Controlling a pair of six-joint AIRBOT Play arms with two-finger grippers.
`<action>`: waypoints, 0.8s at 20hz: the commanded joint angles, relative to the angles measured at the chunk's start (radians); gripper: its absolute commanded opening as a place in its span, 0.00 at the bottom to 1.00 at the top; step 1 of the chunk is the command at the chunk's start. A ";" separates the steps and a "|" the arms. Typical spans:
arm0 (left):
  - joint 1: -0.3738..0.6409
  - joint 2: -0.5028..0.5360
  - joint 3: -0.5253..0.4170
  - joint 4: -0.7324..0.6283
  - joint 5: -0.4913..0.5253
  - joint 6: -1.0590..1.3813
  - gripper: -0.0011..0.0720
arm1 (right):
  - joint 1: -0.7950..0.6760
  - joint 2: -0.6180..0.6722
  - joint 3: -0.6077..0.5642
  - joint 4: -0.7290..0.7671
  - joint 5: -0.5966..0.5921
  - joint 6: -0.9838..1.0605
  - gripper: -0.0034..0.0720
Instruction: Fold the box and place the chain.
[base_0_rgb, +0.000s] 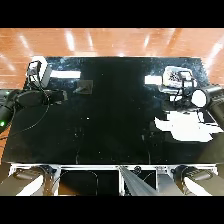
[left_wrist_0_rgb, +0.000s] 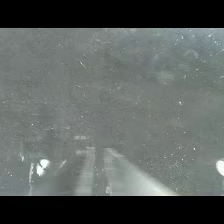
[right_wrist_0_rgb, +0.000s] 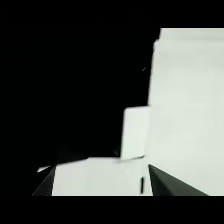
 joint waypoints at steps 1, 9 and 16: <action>-0.006 -0.012 0.000 -0.021 0.016 0.005 0.87 | -0.123 0.000 0.023 -0.096 -0.024 0.001 1.00; -0.005 -0.048 0.000 -0.024 0.034 -0.003 0.87 | -1.307 -0.065 0.064 0.784 0.042 -0.795 1.00; -0.004 -0.059 0.000 -0.022 0.031 -0.003 0.87 | -1.596 -0.417 0.219 0.856 0.401 -0.883 0.99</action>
